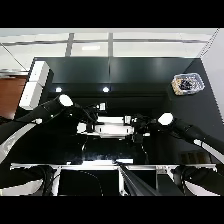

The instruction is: Fold the box and place the chain.

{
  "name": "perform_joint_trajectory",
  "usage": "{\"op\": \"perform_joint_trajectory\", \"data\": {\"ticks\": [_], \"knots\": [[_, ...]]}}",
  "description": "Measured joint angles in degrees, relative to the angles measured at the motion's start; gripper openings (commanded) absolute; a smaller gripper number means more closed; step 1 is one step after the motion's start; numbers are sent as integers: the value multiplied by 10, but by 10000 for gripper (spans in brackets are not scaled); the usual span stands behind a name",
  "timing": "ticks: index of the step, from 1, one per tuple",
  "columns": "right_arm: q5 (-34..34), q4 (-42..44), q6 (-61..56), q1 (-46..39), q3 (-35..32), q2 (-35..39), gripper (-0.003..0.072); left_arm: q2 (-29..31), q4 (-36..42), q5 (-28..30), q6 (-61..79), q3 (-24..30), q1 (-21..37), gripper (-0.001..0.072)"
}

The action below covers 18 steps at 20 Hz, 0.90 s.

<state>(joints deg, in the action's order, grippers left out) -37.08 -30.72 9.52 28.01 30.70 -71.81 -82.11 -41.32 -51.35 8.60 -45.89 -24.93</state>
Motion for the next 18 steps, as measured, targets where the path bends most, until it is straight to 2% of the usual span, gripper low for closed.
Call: {"op": "perform_joint_trajectory", "data": {"ticks": [1, 3, 4, 5, 7, 8, 9, 11, 13, 14, 15, 16, 17, 18], "knots": [[1, 0, 0, 0, 0, 0, 415, 0, 0, 0, 0, 0, 0, 25], [1, 0, 0, 0, 0, 0, 415, 0, 0, 0, -9, 0, 0, 34], [1, 0, 0, 0, 0, 0, 415, 0, 0, 0, -17, 0, 0, 152], [1, 0, -1, 0, 0, 0, 415, 1, -7, 3, -28, -1, 0, 303], [1, 0, -1, 0, 0, 0, 415, 9, -2, 2, -39, -2, 0, 460], [1, -1, -1, 0, 0, 0, 415, 15, -4, 1, -44, -2, 1, 523], [1, -2, -1, 0, 0, 0, 415, 25, -4, -1, -48, -2, 2, 545], [-2, -6, -1, 1, 0, 0, 415, 54, -10, -2, -72, -2, 6, 546], [-7, -9, -1, 2, 0, 0, 415, 91, -28, -11, -110, -2, 14, 542], [-9, -10, 0, 3, 0, 0, 415, 110, -42, -22, -134, -2, 19, 493], [-9, -11, 0, 3, 0, 0, 415, 130, -57, -35, -166, -2, 24, 338], [-10, -12, 0, 3, 0, 0, 415, 146, -76, -51, -202, -2, 30, 106], [-10, -12, 0, 3, 0, 0, 415, 161, -95, -72, -244, -2, 35, 25], [-11, -12, 0, 3, 0, 0, 415, 171, -110, -95, -280, -2, 39, 25]]}}
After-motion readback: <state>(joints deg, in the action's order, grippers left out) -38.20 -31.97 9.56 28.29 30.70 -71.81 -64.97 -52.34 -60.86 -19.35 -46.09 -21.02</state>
